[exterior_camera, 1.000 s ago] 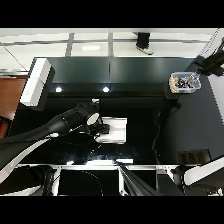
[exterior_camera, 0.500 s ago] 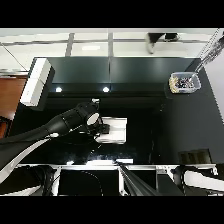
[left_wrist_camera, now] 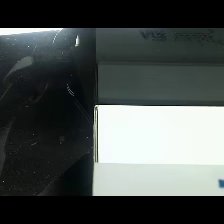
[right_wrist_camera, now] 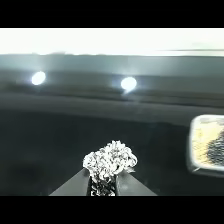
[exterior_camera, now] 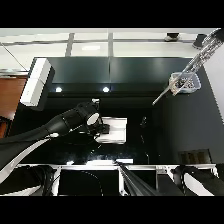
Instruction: Fold the box and place the chain.
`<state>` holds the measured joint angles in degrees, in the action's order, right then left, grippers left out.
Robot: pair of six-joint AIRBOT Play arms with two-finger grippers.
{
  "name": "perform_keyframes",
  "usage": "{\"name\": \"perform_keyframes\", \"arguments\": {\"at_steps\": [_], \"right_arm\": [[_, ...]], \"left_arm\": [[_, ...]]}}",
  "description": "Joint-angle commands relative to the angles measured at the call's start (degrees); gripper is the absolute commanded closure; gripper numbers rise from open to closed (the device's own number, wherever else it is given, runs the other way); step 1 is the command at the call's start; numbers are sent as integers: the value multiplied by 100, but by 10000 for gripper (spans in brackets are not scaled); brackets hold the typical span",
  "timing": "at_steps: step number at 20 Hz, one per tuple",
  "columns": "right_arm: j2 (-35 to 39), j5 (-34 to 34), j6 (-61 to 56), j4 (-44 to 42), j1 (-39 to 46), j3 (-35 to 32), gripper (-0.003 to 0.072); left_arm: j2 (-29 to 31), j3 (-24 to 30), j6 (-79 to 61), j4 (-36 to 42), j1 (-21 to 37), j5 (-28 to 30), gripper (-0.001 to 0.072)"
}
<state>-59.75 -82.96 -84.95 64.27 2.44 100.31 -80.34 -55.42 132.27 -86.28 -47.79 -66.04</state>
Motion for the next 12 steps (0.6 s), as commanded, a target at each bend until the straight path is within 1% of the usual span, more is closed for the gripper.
{"name": "perform_keyframes", "arguments": {"at_steps": [1, 4, 6, 9, 12], "right_arm": [[341, -750, 146, -431, -699, -157, 684], [341, -1526, 321, -750, -1237, -227, 684], [343, -1762, 317, -787, -1600, -332, 684], [341, -1700, 313, -1196, -2107, -717, 684], [341, -1191, 313, -1355, -2553, -1093, 684]], "left_arm": [[-2, 0, -2, -2, 4, 2, 683], [-2, 0, -2, -2, 4, 2, 683], [-2, 0, -2, -2, 4, 2, 683], [-2, 0, 0, -2, 4, 2, 683], [-2, 0, 0, -2, 4, 0, 683]]}}
